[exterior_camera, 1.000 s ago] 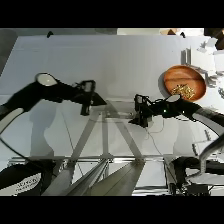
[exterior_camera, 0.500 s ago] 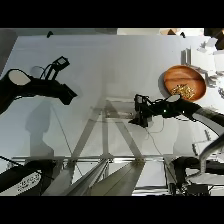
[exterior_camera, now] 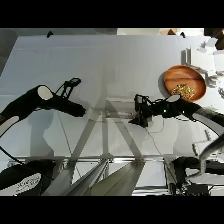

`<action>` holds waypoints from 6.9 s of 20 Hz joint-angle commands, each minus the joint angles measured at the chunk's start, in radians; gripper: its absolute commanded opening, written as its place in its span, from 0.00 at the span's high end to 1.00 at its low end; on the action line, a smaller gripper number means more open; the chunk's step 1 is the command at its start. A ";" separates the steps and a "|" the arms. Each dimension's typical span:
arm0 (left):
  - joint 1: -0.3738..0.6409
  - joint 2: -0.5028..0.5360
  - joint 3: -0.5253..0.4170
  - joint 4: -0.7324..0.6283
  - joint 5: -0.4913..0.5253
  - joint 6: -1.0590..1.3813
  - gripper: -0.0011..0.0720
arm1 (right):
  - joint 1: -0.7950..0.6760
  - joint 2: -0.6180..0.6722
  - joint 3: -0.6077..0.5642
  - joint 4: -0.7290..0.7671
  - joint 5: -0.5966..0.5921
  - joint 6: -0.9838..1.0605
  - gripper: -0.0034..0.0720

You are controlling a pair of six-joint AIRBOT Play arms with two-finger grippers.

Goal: Fold the box and place the chain.

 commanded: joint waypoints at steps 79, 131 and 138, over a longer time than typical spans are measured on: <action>-0.536 -0.139 0.216 0.583 0.247 -1.068 0.49 | 0.000 0.000 0.001 0.000 0.001 0.000 0.27; 0.017 -0.315 0.174 -0.535 -0.188 1.683 0.03 | 0.000 0.000 0.001 0.000 0.000 0.000 0.27; 0.013 -0.324 0.174 -0.518 -0.269 1.683 0.03 | 0.000 0.000 0.001 0.000 0.000 0.000 0.27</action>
